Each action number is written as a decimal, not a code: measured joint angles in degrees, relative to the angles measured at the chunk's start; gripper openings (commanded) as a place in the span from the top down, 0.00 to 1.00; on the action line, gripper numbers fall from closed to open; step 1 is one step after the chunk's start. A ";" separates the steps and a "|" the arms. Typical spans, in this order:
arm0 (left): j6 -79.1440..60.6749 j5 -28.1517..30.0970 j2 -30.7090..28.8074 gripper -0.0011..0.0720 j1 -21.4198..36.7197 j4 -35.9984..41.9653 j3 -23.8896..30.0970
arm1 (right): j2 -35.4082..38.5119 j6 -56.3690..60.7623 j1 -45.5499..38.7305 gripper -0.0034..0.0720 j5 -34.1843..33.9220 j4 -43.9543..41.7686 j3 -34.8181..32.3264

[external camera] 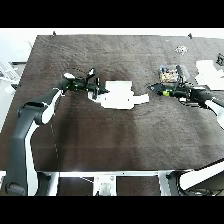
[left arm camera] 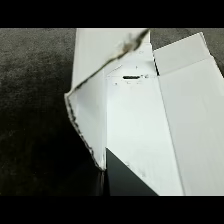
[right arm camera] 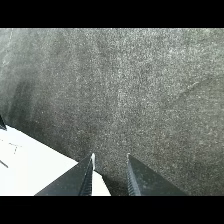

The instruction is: Fold the box and place the chain.

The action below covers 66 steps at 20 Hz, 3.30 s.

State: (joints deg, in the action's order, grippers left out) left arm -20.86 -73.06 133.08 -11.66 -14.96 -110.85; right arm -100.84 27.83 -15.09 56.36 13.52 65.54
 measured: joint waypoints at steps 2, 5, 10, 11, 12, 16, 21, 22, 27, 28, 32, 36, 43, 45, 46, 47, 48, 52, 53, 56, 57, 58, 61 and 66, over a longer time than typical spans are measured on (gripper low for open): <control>0.02 0.26 0.00 0.97 -0.02 -0.07 0.00 | 0.00 -0.02 0.00 0.60 -0.02 0.00 0.00; 0.98 0.70 0.00 0.97 0.00 0.17 0.00 | 0.00 -0.07 0.00 0.60 -0.02 0.00 -0.02; 2.78 1.16 -0.37 0.97 0.02 0.13 0.22 | 0.00 -0.09 0.00 0.60 -0.02 0.00 -0.02; 2.86 1.44 -0.61 0.97 0.02 0.11 0.57 | 0.00 -0.17 0.00 0.60 -0.02 0.00 -0.02; 2.86 1.73 -0.87 0.97 0.02 0.17 0.96 | 0.00 -0.39 0.00 0.60 -0.02 0.00 0.00; 2.73 2.75 -1.33 0.97 0.02 0.55 1.81 | 0.00 -0.94 0.00 0.60 -0.02 0.00 -0.02; 2.56 3.17 -1.46 0.96 0.02 0.72 2.05 | 0.04 -3.15 -0.02 0.59 1.38 -0.57 -0.02; 2.54 3.19 -1.46 0.96 0.02 0.74 2.08 | 0.24 -4.52 -0.02 0.59 2.67 -1.20 -0.02; 2.62 3.10 -1.46 0.96 0.02 0.81 2.08 | 3.08 -10.29 0.00 0.59 10.67 -3.67 -0.66; 2.86 3.08 -1.46 0.96 0.02 0.83 2.08 | 3.96 -11.15 0.00 0.59 12.09 -3.78 -1.22; 4.11 3.06 -1.46 0.96 0.02 0.85 2.08 | 9.29 -15.10 0.81 0.60 17.59 -4.24 -6.54; 4.55 3.06 -1.46 0.96 0.02 0.85 2.08 | 15.67 -24.13 4.15 0.48 18.12 -3.21 -14.82; 4.94 3.02 -1.46 0.96 0.02 0.85 2.08 | 18.67 -38.07 12.63 0.44 7.98 5.22 -19.74; 4.94 3.02 -1.46 0.96 0.02 0.85 2.08 | 18.80 -39.50 14.91 0.19 4.26 8.96 -20.11; 4.94 3.04 -1.46 0.96 0.02 0.85 2.08 | 18.86 -40.04 15.82 0.19 1.97 10.16 -20.20; 4.94 3.04 -1.46 0.96 0.02 0.85 2.08 | 18.88 -40.41 16.48 0.14 -0.07 11.15 -20.28; 4.94 3.02 -1.46 0.96 0.02 0.85 2.08 | 18.91 -40.94 17.09 0.12 -2.23 11.93 -20.33; 4.94 3.02 -1.46 0.96 0.02 0.85 2.08 | 18.95 -44.13 18.32 0.12 -6.71 13.44 -20.41; 4.94 3.02 -1.46 0.96 0.02 0.85 2.08 | 18.95 -44.96 18.58 0.12 -7.13 13.60 -20.41; 4.96 3.02 -1.46 0.96 0.02 0.85 2.08 | 18.95 -47.36 19.89 0.12 -9.49 13.68 -20.37; 4.96 3.02 -1.46 0.96 0.02 0.85 2.08 | 18.95 -47.91 20.55 0.12 -10.60 13.66 -20.35; 4.96 3.04 -1.46 0.96 0.02 0.85 2.08 | 18.95 -48.70 21.20 0.12 -11.93 13.66 -20.37; 4.96 3.04 -1.46 0.96 0.02 0.85 2.08 | 18.95 -51.41 23.21 0.12 -15.41 13.55 -20.35; 4.96 3.02 -1.46 0.96 0.02 0.85 2.08 | 18.95 -55.15 25.20 0.12 -21.00 13.51 -20.31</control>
State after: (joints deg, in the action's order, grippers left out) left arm -15.90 -70.04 131.61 -11.64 -14.11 -108.77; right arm -81.89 -27.31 10.11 35.35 27.03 45.23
